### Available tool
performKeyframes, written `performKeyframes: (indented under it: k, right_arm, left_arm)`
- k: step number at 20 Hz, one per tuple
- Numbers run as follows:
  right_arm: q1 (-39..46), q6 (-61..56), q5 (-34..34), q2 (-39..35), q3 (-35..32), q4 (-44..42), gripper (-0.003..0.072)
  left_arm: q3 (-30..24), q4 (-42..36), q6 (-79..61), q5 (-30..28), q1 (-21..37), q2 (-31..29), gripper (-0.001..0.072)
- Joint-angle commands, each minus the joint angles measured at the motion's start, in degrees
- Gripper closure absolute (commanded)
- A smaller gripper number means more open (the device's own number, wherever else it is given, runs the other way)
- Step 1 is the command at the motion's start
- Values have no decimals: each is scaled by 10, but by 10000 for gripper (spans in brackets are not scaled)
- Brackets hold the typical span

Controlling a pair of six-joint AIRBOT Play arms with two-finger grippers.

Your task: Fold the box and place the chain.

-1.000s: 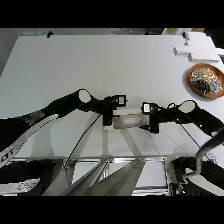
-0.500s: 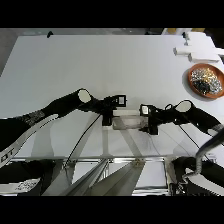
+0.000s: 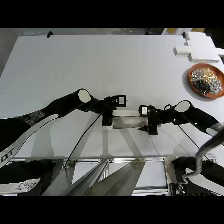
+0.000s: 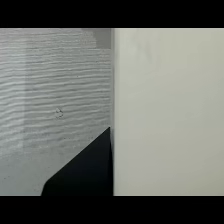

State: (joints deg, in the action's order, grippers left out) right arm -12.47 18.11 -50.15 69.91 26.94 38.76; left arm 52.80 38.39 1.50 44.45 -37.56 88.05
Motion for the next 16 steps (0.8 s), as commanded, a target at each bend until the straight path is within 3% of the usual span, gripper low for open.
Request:
performKeyframes:
  k: [1, 2, 4, 7, 16]
  right_arm:
    - [0, 5, 10, 14, 0, 2, 177]
    - [0, 5, 14, 14, 0, 2, 192]
    - [0, 5, 14, 14, 0, 2, 308]
    - [0, 4, 14, 14, 0, 2, 393]
    - [0, 2, 13, 14, 0, 2, 391]
  left_arm:
    - [0, -1, 0, 0, 0, 0, 699]
    - [0, 0, 0, -1, 0, 0, 699]
    - [0, -1, 0, 0, 0, 0, 699]
    - [0, 0, 0, -1, 0, 0, 699]
    - [0, -1, 0, -1, 0, 0, 699]
